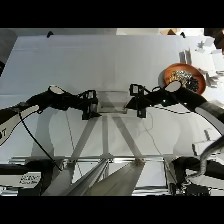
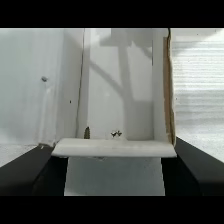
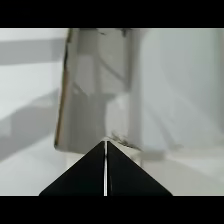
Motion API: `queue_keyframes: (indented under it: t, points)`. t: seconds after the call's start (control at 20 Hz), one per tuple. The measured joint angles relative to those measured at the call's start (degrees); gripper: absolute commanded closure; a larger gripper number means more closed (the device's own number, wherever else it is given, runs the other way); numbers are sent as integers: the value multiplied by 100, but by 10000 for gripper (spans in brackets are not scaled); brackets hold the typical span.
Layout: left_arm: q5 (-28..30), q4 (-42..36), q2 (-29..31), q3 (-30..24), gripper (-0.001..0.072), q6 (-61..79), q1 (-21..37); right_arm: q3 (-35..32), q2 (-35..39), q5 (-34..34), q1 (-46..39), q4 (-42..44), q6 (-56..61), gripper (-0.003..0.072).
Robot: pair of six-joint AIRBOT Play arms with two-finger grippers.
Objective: Fold the box and place the chain.
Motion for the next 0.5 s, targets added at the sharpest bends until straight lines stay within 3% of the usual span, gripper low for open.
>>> queue_keyframes:
  t: [0.2,0.5]
  points:
    - [0,0,2,0,433,-2,0,0,743,-118,-468,-490,1364,679]
    - [0,0,0,0,433,0,0,-131,1211,199,-1825,-1541,4682,682]
